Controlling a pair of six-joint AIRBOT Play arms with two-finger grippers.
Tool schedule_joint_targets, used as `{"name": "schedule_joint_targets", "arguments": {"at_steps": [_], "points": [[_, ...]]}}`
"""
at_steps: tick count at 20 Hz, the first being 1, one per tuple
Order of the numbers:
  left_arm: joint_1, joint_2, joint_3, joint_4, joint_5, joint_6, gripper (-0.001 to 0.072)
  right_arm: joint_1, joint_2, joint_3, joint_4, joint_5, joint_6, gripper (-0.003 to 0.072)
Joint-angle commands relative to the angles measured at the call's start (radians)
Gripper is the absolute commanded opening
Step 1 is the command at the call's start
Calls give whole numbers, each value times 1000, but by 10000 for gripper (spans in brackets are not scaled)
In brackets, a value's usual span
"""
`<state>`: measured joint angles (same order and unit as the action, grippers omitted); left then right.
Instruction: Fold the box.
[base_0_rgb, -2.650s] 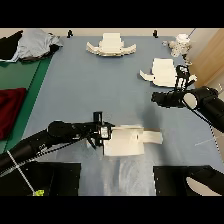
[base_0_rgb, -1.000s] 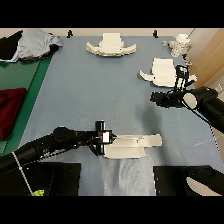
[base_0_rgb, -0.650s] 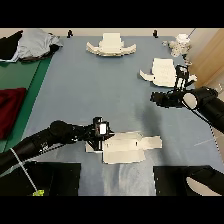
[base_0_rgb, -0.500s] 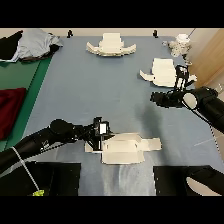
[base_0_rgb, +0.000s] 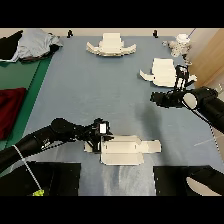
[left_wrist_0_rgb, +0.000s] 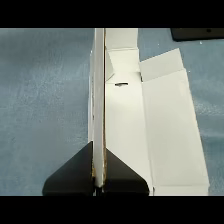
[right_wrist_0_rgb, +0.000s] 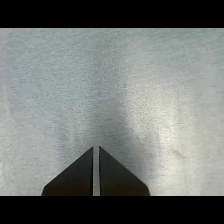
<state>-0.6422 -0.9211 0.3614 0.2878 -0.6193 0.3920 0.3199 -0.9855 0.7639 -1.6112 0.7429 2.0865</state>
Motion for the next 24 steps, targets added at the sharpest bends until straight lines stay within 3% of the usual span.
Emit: {"name": "schedule_joint_targets", "arguments": {"at_steps": [1, 2, 4, 8, 11, 15, 18, 22, 23, 24], "points": [[0, -2, 0, 27, -19, -27, 18, 0, 0, 0, 2, 8, 0, 35], [0, -2, 0, 27, -19, -27, 18, 0, 0, 0, 6, 25, 0, 0], [0, -2, 0, 27, -20, -27, 18, 0, 2, 1, 51, 103, -43, 0], [0, -2, 0, 24, -19, -27, 18, 39, 47, 0, 159, 440, -161, -1], [0, -2, 0, 24, -19, -26, 18, 156, 140, -17, 183, 560, -131, -2], [0, -2, 0, 24, -19, -26, 18, 410, 248, -80, 332, 565, -110, -2], [0, -2, 0, 24, -19, -26, 18, 651, 288, -126, 306, 544, 6, -2], [0, -2, 0, 24, -19, -26, 18, 935, 288, -180, 173, 387, -54, 3], [0, -2, 0, 24, -19, -26, 18, 985, 285, -197, 108, 362, -96, 145], [0, -2, 0, 24, -19, -26, 18, 1011, 277, -212, 41, 355, -119, 446]]}}
